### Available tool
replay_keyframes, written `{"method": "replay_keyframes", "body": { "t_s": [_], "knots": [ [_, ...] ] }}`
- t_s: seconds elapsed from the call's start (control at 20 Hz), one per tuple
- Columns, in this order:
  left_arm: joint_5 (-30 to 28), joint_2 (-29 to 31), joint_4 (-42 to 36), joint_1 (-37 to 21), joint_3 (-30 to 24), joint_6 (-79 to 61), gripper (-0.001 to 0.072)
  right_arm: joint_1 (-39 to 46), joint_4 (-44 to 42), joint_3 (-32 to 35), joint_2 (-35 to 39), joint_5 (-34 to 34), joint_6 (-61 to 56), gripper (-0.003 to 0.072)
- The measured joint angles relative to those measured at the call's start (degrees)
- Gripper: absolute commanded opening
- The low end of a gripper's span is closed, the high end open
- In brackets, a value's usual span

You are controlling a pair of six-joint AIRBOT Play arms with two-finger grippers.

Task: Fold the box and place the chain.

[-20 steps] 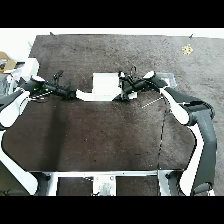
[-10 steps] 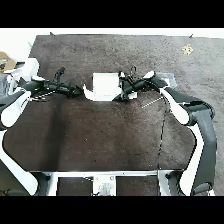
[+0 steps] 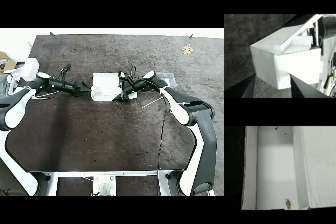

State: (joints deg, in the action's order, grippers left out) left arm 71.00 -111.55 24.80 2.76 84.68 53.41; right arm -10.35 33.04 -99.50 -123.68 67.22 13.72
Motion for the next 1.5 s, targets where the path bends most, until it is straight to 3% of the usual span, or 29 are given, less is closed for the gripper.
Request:
{"method": "replay_keyframes", "body": {
  "t_s": [0.25,0.3,0.35,0.4,0.5,0.6,0.65,1.05,1.15,1.2,1.5],
  "knots": [
    [0.0,0.0,9.6,3.7,5.5,8.4,0.045,0.0,0.0,0.0,0.0,0.0,0.0,0.0426],
    [0.0,0.0,11.6,4.4,6.6,10.4,0.0295,0.0,0.0,0.0,0.0,0.0,0.0,0.0426],
    [-0.1,0.0,14.0,5.2,7.8,12.7,0.0197,0.0,0.0,0.0,0.0,0.0,0.0,0.0426],
    [-0.1,0.0,16.2,6.0,8.8,14.9,0.0173,0.0,0.0,0.0,0.0,0.0,0.0,0.0426],
    [-0.6,0.1,20.9,7.8,10.8,18.9,0.0177,0.0,0.0,0.0,0.0,0.0,0.0,0.0426],
    [-1.5,0.1,25.0,9.4,12.1,21.7,0.0448,0.0,0.0,0.0,0.0,0.0,0.0,0.0426],
    [-2.2,0.0,27.3,10.2,12.6,22.8,0.0482,0.0,0.0,0.0,0.0,0.0,0.0,0.0426],
    [-4.3,0.0,31.3,12.4,14.1,27.0,0.048,0.0,0.0,0.0,0.0,0.0,0.0,0.0426],
    [-4.5,0.0,34.4,13.8,14.9,29.8,0.0465,0.0,0.0,0.0,0.0,0.0,0.0,0.0426],
    [-4.5,0.0,36.7,14.7,15.6,31.7,0.0379,0.0,0.0,0.0,0.0,0.0,0.0,0.0426],
    [-4.2,-0.5,50.4,19.8,18.7,42.2,0.0382,0.0,0.0,0.0,0.0,0.0,0.0,0.0426]
  ]
}}
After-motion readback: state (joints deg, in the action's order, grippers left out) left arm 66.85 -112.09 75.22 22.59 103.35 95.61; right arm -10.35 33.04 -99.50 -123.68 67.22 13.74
